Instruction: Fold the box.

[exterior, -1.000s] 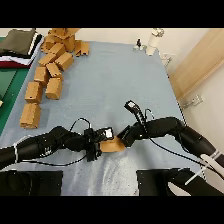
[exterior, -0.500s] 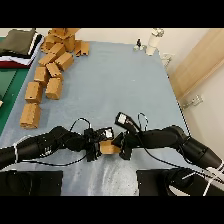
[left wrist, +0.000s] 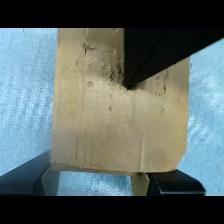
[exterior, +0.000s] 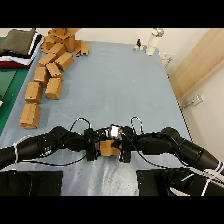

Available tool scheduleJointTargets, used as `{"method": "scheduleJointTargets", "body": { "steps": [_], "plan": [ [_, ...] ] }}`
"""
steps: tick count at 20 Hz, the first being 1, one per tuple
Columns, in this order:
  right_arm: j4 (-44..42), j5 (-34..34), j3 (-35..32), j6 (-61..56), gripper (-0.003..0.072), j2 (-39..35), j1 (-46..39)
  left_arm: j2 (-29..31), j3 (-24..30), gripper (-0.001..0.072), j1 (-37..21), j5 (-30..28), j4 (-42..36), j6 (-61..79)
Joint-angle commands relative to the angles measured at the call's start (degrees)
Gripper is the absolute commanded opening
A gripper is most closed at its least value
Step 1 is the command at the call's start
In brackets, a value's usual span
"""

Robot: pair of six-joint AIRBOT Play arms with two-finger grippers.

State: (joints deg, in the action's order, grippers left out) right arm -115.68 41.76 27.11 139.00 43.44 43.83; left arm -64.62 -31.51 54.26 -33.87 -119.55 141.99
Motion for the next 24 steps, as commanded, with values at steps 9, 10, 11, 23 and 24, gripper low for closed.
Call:
{"method": "scheduleJointTargets", "body": {
  "steps": [9,10,11,23,24],
  "plan": [
    [2.1,3.69,-0.31,1.29,0.0372,-7.67,0.24,-0.04,0.02,0.0468,-0.02,-0.02,0.0,0.04],
    [2.05,3.98,-0.79,3.26,0.0435,-6.78,0.24,-0.04,0.02,0.0468,-0.02,-0.02,0.02,0.04],
    [1.97,3.96,-1.22,5.79,0.0457,-5.81,0.24,-0.04,0.02,0.0467,-0.02,-0.02,0.0,0.04],
    [4.42,-3.43,-1.62,22.62,0.0484,-0.81,0.7,-0.02,0.02,0.0468,-0.02,-0.02,0.02,0.04],
    [4.52,-3.37,-1.66,22.62,0.0521,-0.83,1.27,-0.04,0.02,0.0468,-0.02,-0.04,0.0,0.04]
  ]
}}
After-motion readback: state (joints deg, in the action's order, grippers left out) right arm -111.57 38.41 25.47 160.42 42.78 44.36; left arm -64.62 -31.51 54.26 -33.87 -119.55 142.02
